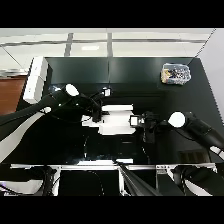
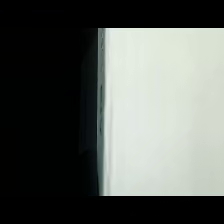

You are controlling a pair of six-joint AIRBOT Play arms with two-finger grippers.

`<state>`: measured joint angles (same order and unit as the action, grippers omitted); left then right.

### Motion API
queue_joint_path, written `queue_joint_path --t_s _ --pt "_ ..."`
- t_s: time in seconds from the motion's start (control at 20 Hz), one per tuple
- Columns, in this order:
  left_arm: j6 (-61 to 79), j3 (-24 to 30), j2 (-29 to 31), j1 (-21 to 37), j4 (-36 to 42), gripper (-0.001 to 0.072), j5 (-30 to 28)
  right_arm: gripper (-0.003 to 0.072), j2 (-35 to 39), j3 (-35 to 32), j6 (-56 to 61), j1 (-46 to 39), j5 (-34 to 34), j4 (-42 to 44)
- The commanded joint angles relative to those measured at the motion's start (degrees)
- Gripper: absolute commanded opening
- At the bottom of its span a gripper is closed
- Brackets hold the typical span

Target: Fold the box and place the chain.

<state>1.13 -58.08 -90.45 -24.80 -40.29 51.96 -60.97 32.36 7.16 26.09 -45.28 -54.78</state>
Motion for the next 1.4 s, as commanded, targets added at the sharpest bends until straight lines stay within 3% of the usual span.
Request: queue_joint_path --t_s 0.0,0.1,0.3,0.75,1.0,1.35 --pt "0.2 0.02 -0.02 -0.04 -0.37 0.0026 -0.31 0.0701 -2.99 -0.13 -1.25 3.58 8.57 3.08" --pt "0.2 0.02 -0.02 -0.04 -0.35 0.0027 -0.31 0.07 -3.82 -0.11 -1.62 3.91 11.5 6.43" --pt "0.2 0.02 -0.02 -0.04 0.09 0.0027 -0.31 0.07 -3.3 4.0 -1.9 0.17 7.1 6.62" --pt "0.17 0.02 0.0 -0.04 0.46 0.0027 -0.28 0.0701 -4.46 5.44 -11.04 -7.74 8.83 17.38" --pt "0.17 0.02 0.0 -0.04 0.46 0.0027 -0.28 0.0701 -9.62 5.44 -23.47 -8.7 3.37 27.36" --pt "0.2 0.02 0.0 -0.04 0.46 0.0027 -0.37 0.0701 -16.28 9.16 -26.25 -9.18 -1.11 30.25"
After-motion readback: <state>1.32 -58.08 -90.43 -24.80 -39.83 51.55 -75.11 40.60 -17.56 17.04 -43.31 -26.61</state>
